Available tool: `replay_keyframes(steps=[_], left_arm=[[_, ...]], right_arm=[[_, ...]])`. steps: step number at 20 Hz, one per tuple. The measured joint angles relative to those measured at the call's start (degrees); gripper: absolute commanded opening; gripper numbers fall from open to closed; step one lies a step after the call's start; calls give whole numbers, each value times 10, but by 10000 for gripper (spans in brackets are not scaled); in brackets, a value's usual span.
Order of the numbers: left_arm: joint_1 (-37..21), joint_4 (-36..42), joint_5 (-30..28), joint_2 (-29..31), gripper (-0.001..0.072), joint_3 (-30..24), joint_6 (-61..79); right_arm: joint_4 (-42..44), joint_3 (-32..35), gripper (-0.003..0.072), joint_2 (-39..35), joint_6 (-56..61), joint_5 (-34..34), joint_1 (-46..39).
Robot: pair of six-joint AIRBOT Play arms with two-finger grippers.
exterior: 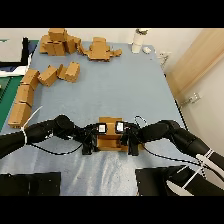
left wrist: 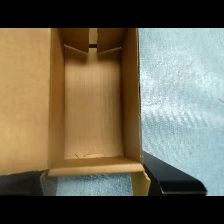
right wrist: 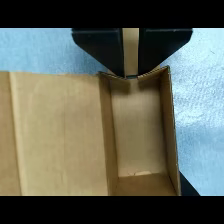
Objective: Fold the box.
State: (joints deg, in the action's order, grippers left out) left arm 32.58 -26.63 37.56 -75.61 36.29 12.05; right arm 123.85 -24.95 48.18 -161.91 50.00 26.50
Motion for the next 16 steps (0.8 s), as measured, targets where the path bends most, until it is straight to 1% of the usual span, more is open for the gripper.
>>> replay_keyframes(steps=[1,2,3,4,5,6,7,9,10,11,12,13,16], left_arm=[[0,0,0,0,527,0,0],[0,0,0,0,527,0,0],[0,0,0,0,527,0,0],[0,0,0,0,527,0,0],[0,0,0,0,528,0,0],[0,0,0,0,528,0,0],[0,0,0,0,527,0,0],[0,0,0,0,527,0,0],[0,0,0,0,527,0,0],[0,0,0,0,527,0,0],[0,1,0,0,527,0,0],[0,1,0,0,527,0,0],[0,1,0,0,527,0,0]], right_arm=[[3,1,143,0,-1,-1,0],[5,1,266,0,-1,-1,0],[8,2,281,0,-1,-2,0],[11,2,281,0,-2,-2,0],[13,3,301,0,-1,-3,0],[14,3,393,0,-2,-3,0],[17,3,416,0,-2,-4,0],[22,3,418,0,-2,-4,0],[24,3,447,0,-2,-4,0],[26,5,513,0,-2,-5,0],[30,6,563,0,-2,-7,0],[33,8,584,0,-2,-10,0],[38,13,584,0,-2,-15,0]])
